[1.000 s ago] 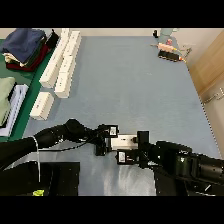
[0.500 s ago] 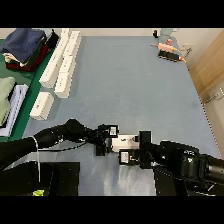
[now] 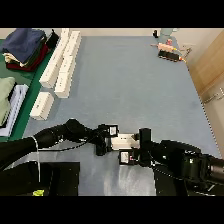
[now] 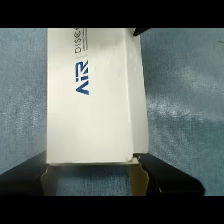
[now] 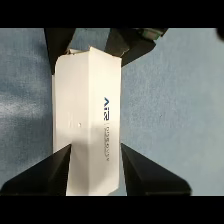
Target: Fold the box.
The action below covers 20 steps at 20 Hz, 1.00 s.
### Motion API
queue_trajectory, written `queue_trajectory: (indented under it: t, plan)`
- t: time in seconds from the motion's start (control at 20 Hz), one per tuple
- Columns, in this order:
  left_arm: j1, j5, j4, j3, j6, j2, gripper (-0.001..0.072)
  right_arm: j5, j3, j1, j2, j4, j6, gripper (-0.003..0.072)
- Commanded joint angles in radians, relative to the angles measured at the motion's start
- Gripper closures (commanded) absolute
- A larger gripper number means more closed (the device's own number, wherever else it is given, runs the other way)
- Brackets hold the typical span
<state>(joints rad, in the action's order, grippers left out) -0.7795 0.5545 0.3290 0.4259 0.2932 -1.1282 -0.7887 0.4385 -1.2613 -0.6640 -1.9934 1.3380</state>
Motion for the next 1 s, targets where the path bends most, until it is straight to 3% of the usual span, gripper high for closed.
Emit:
queue_trajectory:
  t: [0.0,0.6,0.7,0.85,0.95]
  plan:
    - [0.000,0.003,0.000,0.000,0.001,0.000,0.0190,-0.012,0.020,0.000,0.001,-0.011,0.000,0.0216]
    - [0.000,0.003,0.000,0.000,0.002,0.000,0.0190,-0.018,0.044,0.002,0.000,-0.038,-0.003,0.0253]
    - [0.000,0.003,0.000,0.000,0.001,0.000,0.0190,-0.019,0.044,0.002,0.000,-0.044,-0.003,0.0336]
    - [0.000,0.003,0.000,0.000,0.001,0.000,0.0190,-0.022,0.044,0.002,-0.005,-0.040,-0.003,0.0340]
    - [0.000,0.003,0.000,0.000,0.001,0.000,0.0190,-0.026,0.044,0.008,-0.024,-0.034,-0.003,0.0431]
